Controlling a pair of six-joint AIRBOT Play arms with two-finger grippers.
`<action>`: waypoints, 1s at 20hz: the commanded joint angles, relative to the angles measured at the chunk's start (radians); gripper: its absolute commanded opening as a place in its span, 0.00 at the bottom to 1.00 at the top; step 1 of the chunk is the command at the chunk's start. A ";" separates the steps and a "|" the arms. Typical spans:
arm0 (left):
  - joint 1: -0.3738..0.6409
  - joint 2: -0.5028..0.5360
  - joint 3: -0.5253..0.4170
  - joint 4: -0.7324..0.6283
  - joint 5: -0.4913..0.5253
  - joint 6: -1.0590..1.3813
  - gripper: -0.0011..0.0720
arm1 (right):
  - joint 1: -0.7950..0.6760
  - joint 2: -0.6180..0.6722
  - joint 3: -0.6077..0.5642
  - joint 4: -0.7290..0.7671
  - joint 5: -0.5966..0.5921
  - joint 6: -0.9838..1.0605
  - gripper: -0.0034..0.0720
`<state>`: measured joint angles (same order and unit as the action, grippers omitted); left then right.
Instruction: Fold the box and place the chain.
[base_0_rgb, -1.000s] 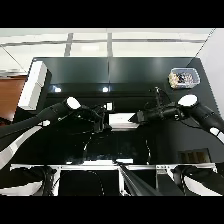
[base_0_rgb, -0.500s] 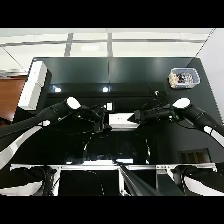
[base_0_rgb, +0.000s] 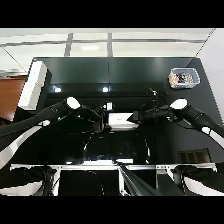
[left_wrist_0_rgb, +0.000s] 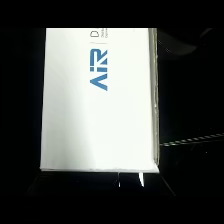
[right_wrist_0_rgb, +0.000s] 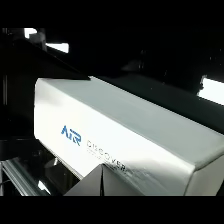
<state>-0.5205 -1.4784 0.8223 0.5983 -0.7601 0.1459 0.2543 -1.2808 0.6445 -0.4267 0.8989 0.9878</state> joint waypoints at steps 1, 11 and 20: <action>0.000 0.000 0.001 -0.001 0.000 0.000 0.52 | -0.011 0.004 0.001 -0.004 0.003 -0.005 0.07; 0.006 0.106 0.079 0.275 -0.116 -0.277 0.99 | -0.530 0.400 0.086 -0.169 0.515 0.005 0.07; -0.119 -0.024 0.374 0.152 -0.130 -0.438 0.99 | -0.623 0.454 0.078 -0.229 0.428 0.004 0.07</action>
<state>-0.5915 -1.4292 1.1091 0.7673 -0.8841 -0.2653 -0.3527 -0.8368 0.7231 -0.6426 1.3472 0.9920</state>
